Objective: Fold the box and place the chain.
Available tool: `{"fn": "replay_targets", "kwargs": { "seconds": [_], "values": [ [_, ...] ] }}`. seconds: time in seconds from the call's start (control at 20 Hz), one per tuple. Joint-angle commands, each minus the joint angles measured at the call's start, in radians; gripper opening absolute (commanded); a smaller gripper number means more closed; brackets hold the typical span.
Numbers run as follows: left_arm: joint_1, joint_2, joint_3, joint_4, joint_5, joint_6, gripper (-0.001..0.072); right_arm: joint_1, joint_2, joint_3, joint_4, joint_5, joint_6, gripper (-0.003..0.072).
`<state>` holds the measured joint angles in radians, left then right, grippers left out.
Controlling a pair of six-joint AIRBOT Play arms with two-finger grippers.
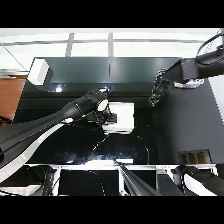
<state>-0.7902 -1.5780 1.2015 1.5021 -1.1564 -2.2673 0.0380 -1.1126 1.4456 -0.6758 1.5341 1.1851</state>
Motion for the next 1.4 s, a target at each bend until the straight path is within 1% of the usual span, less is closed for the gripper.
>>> {"fn": "replay_targets", "kwargs": {
  "seconds": [0.0, 0.15, 0.25, 0.35, 0.5, 0.7, 0.95, 1.0, 1.05, 1.1, 1.2, 1.35],
  "values": [
    [0.000, 0.000, 0.000, 0.000, 0.002, 0.000, 0.0025, 0.109, 0.001, -0.018, 0.050, -0.069, -0.011, 0.0007],
    [0.000, 0.000, 0.000, 0.000, 0.002, 0.000, 0.0025, 0.193, -0.014, -0.023, 0.033, -0.116, -0.011, 0.0008],
    [0.000, 0.000, 0.000, 0.000, 0.002, 0.000, 0.0025, 0.242, -0.021, -0.059, 0.006, -0.155, -0.011, 0.0008],
    [0.000, 0.000, 0.000, 0.000, 0.002, 0.000, 0.0025, 0.276, -0.023, -0.128, -0.005, -0.195, -0.011, 0.0008],
    [0.000, 0.000, 0.000, 0.000, 0.002, 0.000, 0.0025, 0.310, -0.023, -0.263, -0.010, -0.257, -0.011, 0.0008],
    [0.000, 0.000, 0.000, 0.000, 0.002, 0.000, 0.0025, 0.318, -0.024, -0.423, -0.013, -0.359, -0.007, 0.0010],
    [0.000, 0.000, 0.000, 0.000, 0.002, 0.000, 0.0025, 0.354, -0.039, -0.546, -0.012, -0.459, 0.007, 0.0015],
    [0.000, 0.000, 0.000, 0.000, 0.003, 0.000, 0.0025, 0.357, -0.039, -0.554, -0.018, -0.479, 0.007, 0.0043],
    [0.000, 0.000, 0.000, 0.000, 0.002, 0.000, 0.0025, 0.356, -0.039, -0.554, -0.017, -0.488, 0.008, 0.0251],
    [0.000, 0.000, 0.000, 0.000, 0.002, 0.000, 0.0025, 0.348, -0.038, -0.553, -0.016, -0.492, 0.008, 0.0344],
    [0.000, 0.000, 0.000, 0.000, 0.002, 0.000, 0.0025, 0.302, -0.034, -0.544, -0.040, -0.463, 0.008, 0.0344],
    [0.000, 0.000, 0.000, 0.000, 0.005, 0.000, 0.0025, 0.153, 0.018, -0.498, -0.093, -0.320, 0.008, 0.0344]
  ]
}}
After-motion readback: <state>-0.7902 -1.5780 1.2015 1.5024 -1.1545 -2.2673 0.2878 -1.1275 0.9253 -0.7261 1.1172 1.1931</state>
